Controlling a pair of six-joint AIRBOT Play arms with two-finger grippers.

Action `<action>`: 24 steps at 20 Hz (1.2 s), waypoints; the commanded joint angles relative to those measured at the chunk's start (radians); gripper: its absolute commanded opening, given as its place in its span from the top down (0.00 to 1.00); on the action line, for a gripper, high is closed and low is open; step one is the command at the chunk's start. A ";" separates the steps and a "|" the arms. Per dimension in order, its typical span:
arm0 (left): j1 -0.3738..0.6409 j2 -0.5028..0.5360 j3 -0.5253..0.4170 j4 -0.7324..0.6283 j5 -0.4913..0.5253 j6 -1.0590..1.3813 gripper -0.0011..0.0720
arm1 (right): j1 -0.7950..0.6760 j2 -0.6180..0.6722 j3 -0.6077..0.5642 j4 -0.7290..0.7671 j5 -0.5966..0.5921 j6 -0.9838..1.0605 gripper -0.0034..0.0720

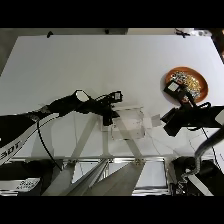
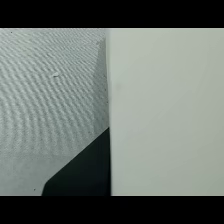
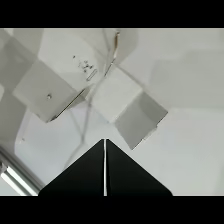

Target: Fold the box and place the chain.

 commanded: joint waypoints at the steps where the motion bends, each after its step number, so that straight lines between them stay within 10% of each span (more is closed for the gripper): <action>1: -0.001 -0.001 -0.001 0.000 -0.005 0.000 0.97 | 0.018 0.001 -0.001 0.065 0.079 -0.161 0.94; 8: -0.001 -0.001 -0.001 0.000 -0.005 0.000 0.97 | 0.210 0.028 -0.149 -0.093 -0.216 -0.156 0.94; 24: 0.000 0.023 0.000 0.068 -0.005 0.071 0.98 | 0.218 0.028 -0.184 -0.174 -0.248 -0.161 0.94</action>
